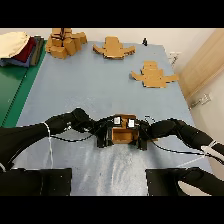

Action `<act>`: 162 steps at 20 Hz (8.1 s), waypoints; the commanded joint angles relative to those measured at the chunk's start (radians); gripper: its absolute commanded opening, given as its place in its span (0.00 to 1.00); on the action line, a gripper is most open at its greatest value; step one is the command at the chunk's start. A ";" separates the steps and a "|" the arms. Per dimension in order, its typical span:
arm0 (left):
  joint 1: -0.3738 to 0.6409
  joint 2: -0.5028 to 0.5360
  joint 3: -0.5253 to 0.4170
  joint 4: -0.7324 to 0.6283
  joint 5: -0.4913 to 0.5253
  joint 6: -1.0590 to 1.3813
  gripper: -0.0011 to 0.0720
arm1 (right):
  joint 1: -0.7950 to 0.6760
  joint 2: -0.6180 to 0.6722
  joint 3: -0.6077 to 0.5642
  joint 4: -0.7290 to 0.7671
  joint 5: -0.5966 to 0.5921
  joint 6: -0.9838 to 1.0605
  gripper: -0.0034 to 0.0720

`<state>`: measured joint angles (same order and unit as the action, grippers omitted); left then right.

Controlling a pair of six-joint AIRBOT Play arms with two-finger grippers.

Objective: Fold the box.

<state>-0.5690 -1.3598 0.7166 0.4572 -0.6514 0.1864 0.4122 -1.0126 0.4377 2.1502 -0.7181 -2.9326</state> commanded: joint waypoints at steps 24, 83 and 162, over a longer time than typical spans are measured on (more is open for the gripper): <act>-0.017 0.001 0.000 0.021 0.042 -0.052 0.72 | 0.000 0.000 0.000 0.000 0.000 0.002 0.80; 0.029 0.080 -0.019 0.262 -0.024 -0.235 0.72 | 0.001 0.454 0.016 0.072 -0.124 1.374 1.00; 0.026 0.057 -0.045 0.186 -0.011 -0.176 0.72 | 0.176 0.128 -0.056 -0.016 0.195 0.146 0.21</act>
<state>-0.5426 -1.3029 0.6720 0.6430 -0.6628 0.0105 0.5865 -0.8707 0.3801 2.1090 -0.5533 -2.7464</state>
